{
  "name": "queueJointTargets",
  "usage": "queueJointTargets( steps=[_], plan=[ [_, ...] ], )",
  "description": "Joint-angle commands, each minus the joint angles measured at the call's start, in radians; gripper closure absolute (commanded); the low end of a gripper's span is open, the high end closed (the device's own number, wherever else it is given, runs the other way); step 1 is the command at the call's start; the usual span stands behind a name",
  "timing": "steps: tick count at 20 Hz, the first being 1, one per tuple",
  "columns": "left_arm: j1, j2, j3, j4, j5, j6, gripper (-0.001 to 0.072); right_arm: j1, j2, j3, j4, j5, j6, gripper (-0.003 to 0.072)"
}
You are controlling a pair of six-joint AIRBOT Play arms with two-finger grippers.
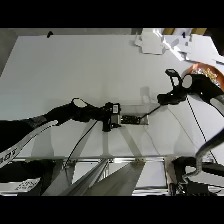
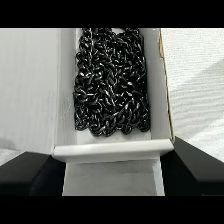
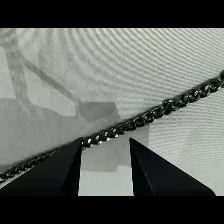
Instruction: Fold the box and place the chain.
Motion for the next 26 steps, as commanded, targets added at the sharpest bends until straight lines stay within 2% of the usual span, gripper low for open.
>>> queueJointTargets(
  steps=[1,2,3,4,5,10,15,22,26],
  plan=[
    [0.000,0.000,0.000,0.000,0.000,0.000,0.0499,0.000,-0.019,0.000,-0.008,-0.003,0.000,0.0393],
    [0.000,0.000,0.000,0.000,0.000,0.000,0.0499,0.000,-0.034,0.000,-0.008,0.005,0.000,0.0398],
    [0.000,0.000,0.000,0.000,0.000,0.000,0.0499,0.000,-0.045,0.000,-0.008,0.012,-0.001,0.0454],
    [0.000,0.000,0.000,0.000,0.000,0.000,0.0499,0.000,-0.047,0.000,-0.008,0.014,-0.012,0.0583],
    [0.000,0.000,0.000,0.000,0.000,0.000,0.0499,0.000,-0.042,0.000,-0.007,0.018,-0.026,0.0671],
    [0.000,0.000,0.000,0.000,0.000,0.000,0.0499,0.000,0.069,0.000,-0.019,0.037,-0.061,0.0671],
    [0.000,0.000,0.000,0.000,0.000,0.000,0.0499,0.008,0.248,0.000,0.051,0.163,-0.072,0.0671],
    [0.000,0.000,0.000,0.000,0.000,0.000,0.0499,0.150,0.462,0.000,0.123,0.330,-0.106,0.0671],
    [0.000,0.000,0.000,0.000,0.000,0.000,0.0499,0.225,0.555,0.000,0.232,0.334,-0.106,0.0671]
  ],
)
